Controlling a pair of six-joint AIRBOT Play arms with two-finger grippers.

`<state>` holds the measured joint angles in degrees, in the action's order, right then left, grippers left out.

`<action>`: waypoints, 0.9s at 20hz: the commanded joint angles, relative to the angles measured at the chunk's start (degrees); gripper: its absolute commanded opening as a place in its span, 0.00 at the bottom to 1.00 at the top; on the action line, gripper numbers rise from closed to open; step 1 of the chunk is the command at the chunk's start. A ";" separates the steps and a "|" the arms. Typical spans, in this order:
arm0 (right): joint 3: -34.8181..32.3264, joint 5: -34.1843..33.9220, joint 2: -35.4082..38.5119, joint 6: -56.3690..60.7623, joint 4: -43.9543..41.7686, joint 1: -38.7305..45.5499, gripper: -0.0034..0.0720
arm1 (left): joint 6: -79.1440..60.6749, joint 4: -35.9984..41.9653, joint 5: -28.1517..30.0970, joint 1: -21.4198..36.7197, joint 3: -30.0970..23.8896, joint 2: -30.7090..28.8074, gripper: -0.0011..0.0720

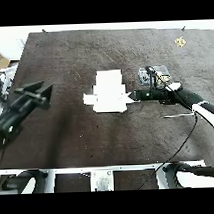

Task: Fold the box and place the chain.

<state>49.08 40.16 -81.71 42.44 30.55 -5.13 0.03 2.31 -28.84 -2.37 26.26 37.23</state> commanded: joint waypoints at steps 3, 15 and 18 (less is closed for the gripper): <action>0.02 -0.61 0.04 -0.92 -0.20 -0.04 0.05 | 11.15 -12.09 -21.88 -0.04 26.05 34.95 0.59; 0.00 -0.74 0.04 -2.23 -0.37 -0.04 0.05 | 40.98 -43.12 -50.86 -7.04 84.24 80.85 0.69; 0.00 -0.74 0.04 -2.23 -0.37 -0.04 0.05 | 41.92 -40.96 -52.50 -8.96 89.50 86.38 0.69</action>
<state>49.08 39.40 -81.71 40.25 30.17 -5.13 39.18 -36.95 -78.50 -9.32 108.99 117.62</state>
